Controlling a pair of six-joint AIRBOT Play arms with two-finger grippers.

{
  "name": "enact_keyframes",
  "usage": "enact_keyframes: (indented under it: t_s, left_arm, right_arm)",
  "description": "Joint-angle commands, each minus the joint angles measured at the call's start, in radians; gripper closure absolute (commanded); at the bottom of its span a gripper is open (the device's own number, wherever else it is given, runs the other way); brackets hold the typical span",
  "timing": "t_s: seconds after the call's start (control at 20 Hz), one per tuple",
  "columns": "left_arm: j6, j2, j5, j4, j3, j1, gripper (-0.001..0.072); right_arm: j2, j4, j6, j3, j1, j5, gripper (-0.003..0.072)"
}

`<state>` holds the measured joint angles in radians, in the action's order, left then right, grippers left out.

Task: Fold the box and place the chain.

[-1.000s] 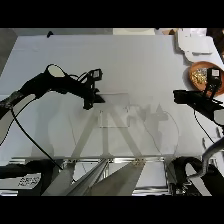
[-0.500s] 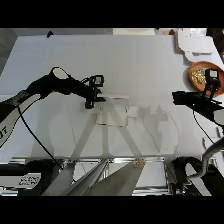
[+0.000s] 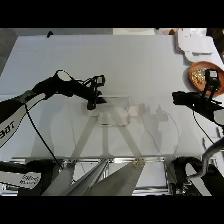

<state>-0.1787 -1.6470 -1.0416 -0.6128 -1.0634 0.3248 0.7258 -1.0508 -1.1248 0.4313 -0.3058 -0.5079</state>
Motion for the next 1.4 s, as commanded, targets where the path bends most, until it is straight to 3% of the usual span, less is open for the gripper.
enact_keyframes:
  t_s: [0.0,0.35,1.35]
  left_arm:
    - [0.003,-0.002,0.034,0.013,0.0,-0.001,0.0708]
    - [0.003,-0.002,0.035,-0.047,0.0,0.0,0.0708]
    - [-0.001,0.029,0.036,-0.051,0.0,0.0,0.0702]
  right_arm:
    - [0.0,0.0,0.0,0.001,-0.001,-0.001,0.0257]
    - [0.0,0.0,0.0,0.001,-0.001,-0.001,0.0257]
    - [0.0,0.0,0.0,0.001,-0.001,-0.001,0.0257]
